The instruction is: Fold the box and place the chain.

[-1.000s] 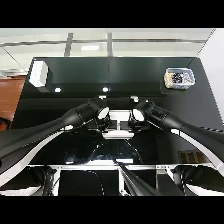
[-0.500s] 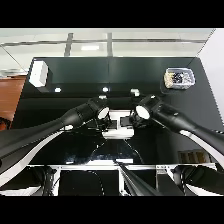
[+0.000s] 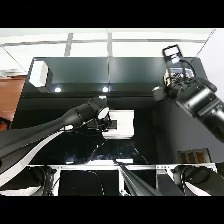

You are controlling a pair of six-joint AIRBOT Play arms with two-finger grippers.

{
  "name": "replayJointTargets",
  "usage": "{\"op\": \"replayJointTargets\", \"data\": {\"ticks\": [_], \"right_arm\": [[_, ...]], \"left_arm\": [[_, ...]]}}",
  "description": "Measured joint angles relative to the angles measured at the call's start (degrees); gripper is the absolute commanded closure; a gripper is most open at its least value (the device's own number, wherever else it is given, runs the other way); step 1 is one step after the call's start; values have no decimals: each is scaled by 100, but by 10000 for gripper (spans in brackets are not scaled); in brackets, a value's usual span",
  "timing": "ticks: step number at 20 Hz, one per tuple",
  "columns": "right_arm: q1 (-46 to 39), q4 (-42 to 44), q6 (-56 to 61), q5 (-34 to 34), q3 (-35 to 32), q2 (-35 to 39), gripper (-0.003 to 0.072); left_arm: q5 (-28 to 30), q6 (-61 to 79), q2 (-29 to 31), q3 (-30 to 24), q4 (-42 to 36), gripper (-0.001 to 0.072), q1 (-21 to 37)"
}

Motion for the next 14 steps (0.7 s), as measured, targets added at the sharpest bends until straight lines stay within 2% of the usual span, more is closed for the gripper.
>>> {"op": "replayJointTargets", "data": {"ticks": [3, 6, 9, 10, 12, 14], "right_arm": [[-1263, 201, 184, -1132, -50, -544, -21], [-2448, 1010, 190, -1744, 588, -1580, -14], [-3189, 1845, -188, -1368, 1906, -2914, 3], [-3340, 2050, -289, -1108, 2354, -3322, 134], [-3585, 2452, -437, -612, 3204, -4089, 151], [-3742, 2754, -507, -286, 3744, -4614, 154]], "left_arm": [[-2, -4, 2, 0, 0, 681, 0], [-11, -9, 0, 0, -2, 682, 0], [-13, -9, 0, 0, -2, 681, 0], [-13, -9, 0, 0, -2, 681, 0], [-13, -4, 0, 0, -7, 681, 0], [-13, 0, 0, 0, -22, 681, 0]]}}
